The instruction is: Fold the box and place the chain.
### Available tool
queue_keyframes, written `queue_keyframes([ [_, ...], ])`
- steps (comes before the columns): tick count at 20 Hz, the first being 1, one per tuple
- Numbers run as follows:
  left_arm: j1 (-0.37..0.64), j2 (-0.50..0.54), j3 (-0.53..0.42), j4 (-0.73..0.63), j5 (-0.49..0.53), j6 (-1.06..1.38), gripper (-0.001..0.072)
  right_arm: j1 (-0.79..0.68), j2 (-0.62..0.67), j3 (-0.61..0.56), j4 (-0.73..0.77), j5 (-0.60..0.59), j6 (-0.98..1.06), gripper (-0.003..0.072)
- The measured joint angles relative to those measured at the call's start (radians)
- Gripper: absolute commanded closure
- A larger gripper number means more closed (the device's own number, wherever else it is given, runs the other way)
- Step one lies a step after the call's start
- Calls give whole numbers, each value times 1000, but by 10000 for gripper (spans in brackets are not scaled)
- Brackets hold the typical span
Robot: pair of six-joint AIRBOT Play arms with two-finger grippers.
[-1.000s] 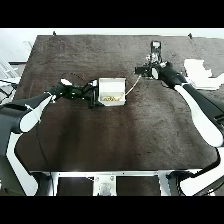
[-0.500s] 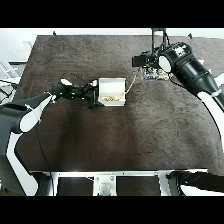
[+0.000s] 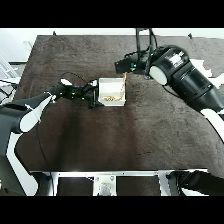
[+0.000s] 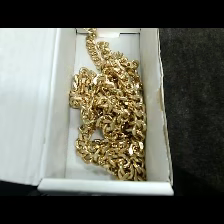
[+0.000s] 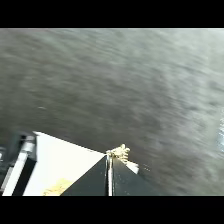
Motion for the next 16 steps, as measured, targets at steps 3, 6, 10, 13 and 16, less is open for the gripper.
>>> queue_keyframes([
  [3,0,0,0,0,0,0,419,15,-8,-89,12,-89,38,680],
  [6,0,0,0,0,0,0,420,15,-37,-211,17,-196,61,678],
  [10,0,0,0,0,0,0,420,-21,-119,-353,18,-335,72,111],
  [13,0,0,0,0,0,0,420,-60,-133,-385,17,-381,72,111],
  [16,0,0,0,0,0,0,419,-92,-66,-392,11,-397,54,112],
])
